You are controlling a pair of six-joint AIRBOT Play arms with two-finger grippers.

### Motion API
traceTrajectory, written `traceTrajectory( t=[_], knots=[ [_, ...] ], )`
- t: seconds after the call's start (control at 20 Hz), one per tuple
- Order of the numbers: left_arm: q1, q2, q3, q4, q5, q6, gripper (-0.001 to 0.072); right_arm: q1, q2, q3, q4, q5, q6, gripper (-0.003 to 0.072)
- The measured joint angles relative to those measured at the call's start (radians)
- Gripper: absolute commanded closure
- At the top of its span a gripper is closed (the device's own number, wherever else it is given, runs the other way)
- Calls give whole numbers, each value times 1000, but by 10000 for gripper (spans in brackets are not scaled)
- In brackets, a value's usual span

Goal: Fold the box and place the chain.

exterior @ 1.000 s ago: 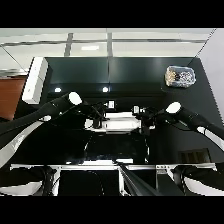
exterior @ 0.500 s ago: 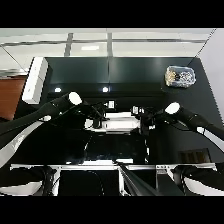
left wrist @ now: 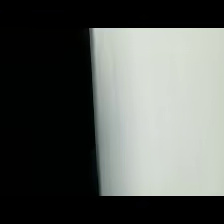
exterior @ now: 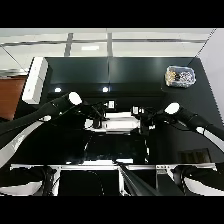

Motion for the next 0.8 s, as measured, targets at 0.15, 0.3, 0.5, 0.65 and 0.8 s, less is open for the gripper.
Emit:
traceTrajectory(
  t=[0.15,0.3,0.5,0.65,0.8],
  knots=[
    [0,0,0,0,0,0,682,3,0,0,-2,-1,0,-21],
    [0,0,0,0,0,0,682,13,-1,0,-15,-5,1,-21],
    [0,0,0,0,0,0,682,18,-1,0,-22,-10,3,214],
    [0,0,0,0,0,0,682,19,-2,0,-23,-8,5,213],
    [0,0,0,0,0,0,656,19,-2,0,-24,-7,5,213]
  ],
)
